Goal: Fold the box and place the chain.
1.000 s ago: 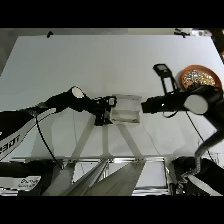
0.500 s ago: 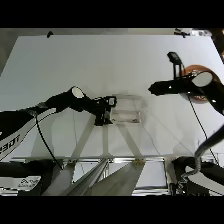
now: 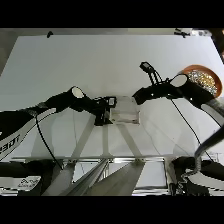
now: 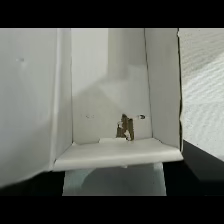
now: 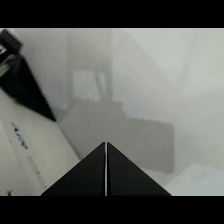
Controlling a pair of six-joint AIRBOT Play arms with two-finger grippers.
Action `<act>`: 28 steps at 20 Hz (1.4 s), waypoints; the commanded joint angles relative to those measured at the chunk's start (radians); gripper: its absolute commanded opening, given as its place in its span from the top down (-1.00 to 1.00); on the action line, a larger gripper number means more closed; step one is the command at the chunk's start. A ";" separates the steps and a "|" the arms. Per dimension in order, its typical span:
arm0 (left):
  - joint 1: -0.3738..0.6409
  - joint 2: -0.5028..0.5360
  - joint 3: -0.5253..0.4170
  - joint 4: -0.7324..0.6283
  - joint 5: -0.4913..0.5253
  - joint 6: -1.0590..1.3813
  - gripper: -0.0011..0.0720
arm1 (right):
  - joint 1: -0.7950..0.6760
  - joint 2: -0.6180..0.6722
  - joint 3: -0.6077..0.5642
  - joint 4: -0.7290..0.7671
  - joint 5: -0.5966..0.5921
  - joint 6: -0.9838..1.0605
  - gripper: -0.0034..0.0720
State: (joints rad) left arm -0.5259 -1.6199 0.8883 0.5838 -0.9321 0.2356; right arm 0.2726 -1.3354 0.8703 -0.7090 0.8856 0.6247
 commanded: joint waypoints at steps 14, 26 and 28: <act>0.000 0.001 0.000 0.000 0.001 0.000 -0.03 | -0.082 0.199 0.005 -0.214 -0.091 0.246 0.86; 0.000 0.001 0.000 0.000 0.001 0.000 -0.03 | -0.653 -0.061 0.190 -0.775 -0.163 0.736 -0.85; 0.000 0.001 0.000 0.000 0.001 0.000 -0.03 | -0.655 -0.126 0.218 -0.819 -0.159 0.742 -0.85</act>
State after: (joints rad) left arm -0.5266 -1.6199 0.8883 0.5831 -0.9318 0.2352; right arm -0.3347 -1.3724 1.0428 -1.4601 0.7162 1.3388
